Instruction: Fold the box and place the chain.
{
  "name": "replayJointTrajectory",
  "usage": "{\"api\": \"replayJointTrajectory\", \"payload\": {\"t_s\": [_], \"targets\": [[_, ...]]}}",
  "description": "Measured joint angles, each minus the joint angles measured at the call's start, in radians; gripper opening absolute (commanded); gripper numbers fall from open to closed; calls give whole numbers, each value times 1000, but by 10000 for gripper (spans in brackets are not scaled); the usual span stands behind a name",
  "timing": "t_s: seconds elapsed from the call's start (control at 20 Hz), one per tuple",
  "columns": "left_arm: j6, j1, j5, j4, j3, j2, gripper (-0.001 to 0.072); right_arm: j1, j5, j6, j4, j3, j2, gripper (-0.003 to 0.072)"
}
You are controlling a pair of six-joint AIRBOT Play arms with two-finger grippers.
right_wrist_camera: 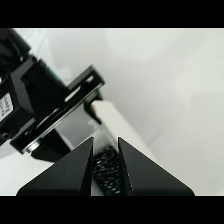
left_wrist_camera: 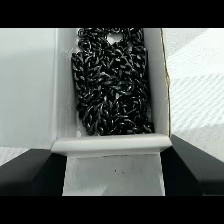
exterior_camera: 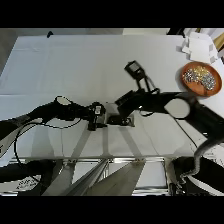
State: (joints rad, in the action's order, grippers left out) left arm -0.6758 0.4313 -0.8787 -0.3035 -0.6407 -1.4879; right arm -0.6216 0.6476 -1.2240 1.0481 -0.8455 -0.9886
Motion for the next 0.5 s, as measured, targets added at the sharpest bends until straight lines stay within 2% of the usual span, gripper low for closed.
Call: {"api": "replayJointTrajectory", "payload": {"t_s": [0.2,0.5], "targets": [[0,0,0,0,0,0,252,64,30,141,3,-7,16,168],[0,0,0,0,0,0,252,77,50,347,-1,-9,-93,168]]}}
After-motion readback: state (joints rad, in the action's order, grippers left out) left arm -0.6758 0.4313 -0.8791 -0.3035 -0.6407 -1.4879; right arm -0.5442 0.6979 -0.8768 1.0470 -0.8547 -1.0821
